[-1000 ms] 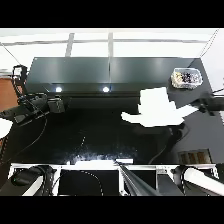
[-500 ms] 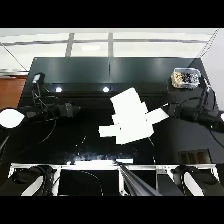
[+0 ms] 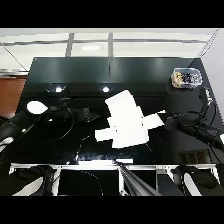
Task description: Fold the box and place the chain.
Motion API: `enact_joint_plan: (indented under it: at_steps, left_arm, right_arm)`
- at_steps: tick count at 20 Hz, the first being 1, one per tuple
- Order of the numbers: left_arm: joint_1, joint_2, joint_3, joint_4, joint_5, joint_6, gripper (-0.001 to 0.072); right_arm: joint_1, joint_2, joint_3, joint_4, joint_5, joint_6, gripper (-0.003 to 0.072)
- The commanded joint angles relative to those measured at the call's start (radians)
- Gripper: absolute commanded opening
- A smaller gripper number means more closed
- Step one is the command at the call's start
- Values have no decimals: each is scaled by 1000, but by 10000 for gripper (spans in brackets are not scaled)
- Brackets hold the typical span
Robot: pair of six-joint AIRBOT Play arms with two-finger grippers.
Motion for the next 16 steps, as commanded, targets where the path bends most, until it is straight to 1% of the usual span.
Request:
enact_joint_plan:
  at_steps: [1, 3, 5, 7, 10, 12, 14, 16]
  left_arm:
    - [-14, -149, 1, -287, -37, 270, 707]
    - [-16, -233, 5, -430, -76, 447, 707]
    - [-16, -309, 24, -483, -98, 508, 707]
    - [-16, -369, 52, -483, -119, 519, 707]
    - [-26, -439, 97, -483, -188, 555, 707]
    - [-48, -483, 130, -483, -236, 578, 707]
    - [-74, -521, 164, -483, -263, 596, 707]
    - [-88, -560, 201, -483, -323, 626, 706]
  right_arm:
    - [3, 11, -6, 5, 27, 0, 10]
    - [3, 11, -6, 5, 43, 0, 10]
    - [3, 11, -6, 5, 50, 4, 10]
    - [3, 11, -6, 5, 51, 11, 10]
    - [3, 11, -6, 5, 55, 19, 10]
    - [3, 11, -6, 4, 58, 26, 10]
    - [3, 11, -6, 5, 58, 27, 10]
    - [3, 11, -6, 5, 61, 31, 10]
